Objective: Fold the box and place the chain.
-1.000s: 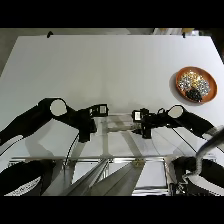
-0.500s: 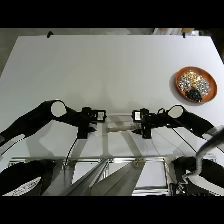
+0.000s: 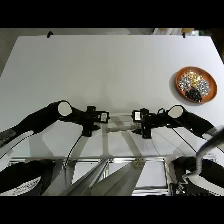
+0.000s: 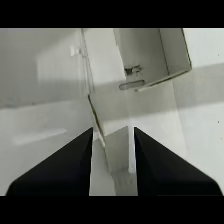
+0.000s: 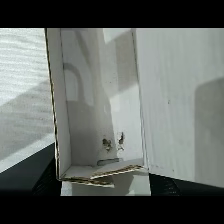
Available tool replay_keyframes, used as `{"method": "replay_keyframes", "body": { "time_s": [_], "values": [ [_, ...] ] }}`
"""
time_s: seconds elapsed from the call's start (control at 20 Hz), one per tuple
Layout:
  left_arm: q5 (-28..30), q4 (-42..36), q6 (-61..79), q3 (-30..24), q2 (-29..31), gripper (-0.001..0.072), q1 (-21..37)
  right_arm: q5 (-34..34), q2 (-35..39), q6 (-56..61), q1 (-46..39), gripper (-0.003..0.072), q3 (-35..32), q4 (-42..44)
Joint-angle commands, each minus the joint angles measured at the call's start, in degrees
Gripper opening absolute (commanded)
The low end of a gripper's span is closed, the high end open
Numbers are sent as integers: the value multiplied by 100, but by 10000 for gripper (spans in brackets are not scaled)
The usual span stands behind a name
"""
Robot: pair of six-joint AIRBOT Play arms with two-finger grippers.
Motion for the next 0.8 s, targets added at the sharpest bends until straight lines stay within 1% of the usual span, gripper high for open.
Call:
{"method": "replay_keyframes", "body": {
  "time_s": [0.0,0.05,0.15,0.35,0.4,0.65,0.7,0.75],
  "values": [
    [39,-361,103,-2,-114,235,-120,0,4,0,-2,404,2,0],
    [26,-461,107,-2,-114,186,-166,2,4,0,-2,405,4,0],
    [39,-710,107,-2,-114,189,-267,2,4,0,-2,405,2,0],
    [79,-909,101,-2,-114,184,-304,2,4,0,-2,405,4,0],
    [81,-927,98,-2,-114,135,-304,2,4,0,-2,405,2,0],
    [372,-1169,-216,-2,-138,132,-402,2,4,0,-2,405,2,0],
    [374,-1167,-328,-2,-140,152,-435,2,4,0,-2,405,2,0],
    [361,-1163,-463,-2,-142,156,-466,2,4,0,-2,405,2,0]
  ]
}}
